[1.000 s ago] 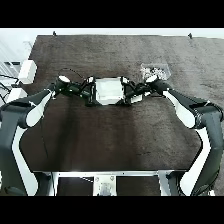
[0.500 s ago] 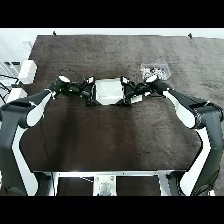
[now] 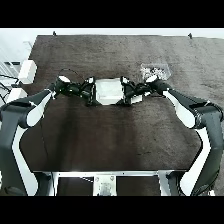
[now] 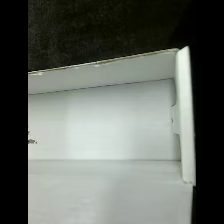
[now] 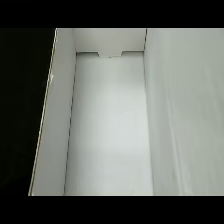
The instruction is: Fold the box and place the chain.
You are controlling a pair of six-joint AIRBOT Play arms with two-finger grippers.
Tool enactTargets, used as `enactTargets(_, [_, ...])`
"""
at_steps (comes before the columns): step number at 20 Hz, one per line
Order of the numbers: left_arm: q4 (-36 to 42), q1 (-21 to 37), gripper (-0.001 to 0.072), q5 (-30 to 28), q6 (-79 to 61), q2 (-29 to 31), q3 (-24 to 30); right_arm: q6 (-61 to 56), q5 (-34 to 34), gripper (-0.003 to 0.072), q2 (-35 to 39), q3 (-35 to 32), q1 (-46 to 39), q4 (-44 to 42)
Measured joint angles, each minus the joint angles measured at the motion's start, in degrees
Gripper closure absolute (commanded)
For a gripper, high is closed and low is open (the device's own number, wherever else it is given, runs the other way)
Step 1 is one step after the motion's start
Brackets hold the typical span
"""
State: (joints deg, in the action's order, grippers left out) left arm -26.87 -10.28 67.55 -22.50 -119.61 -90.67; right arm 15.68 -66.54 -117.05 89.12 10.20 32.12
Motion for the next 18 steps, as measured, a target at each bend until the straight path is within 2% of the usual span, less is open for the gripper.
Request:
enactTargets(15, [0.00,0.00,0.0425,-0.04,-0.04,0.00,0.00,-0.02,0.00,0.0048,0.00,-0.02,0.02,-0.42])
enactTargets(16, [0.00,0.00,0.0425,-0.04,-0.04,0.00,0.00,-0.04,0.00,-0.0034,0.00,-0.02,0.02,-0.44])
enactTargets(18, [-0.02,0.00,0.0426,-0.04,-0.07,0.00,-0.02,-0.83,-0.20,-0.0034,0.48,-0.02,-0.24,-0.48])
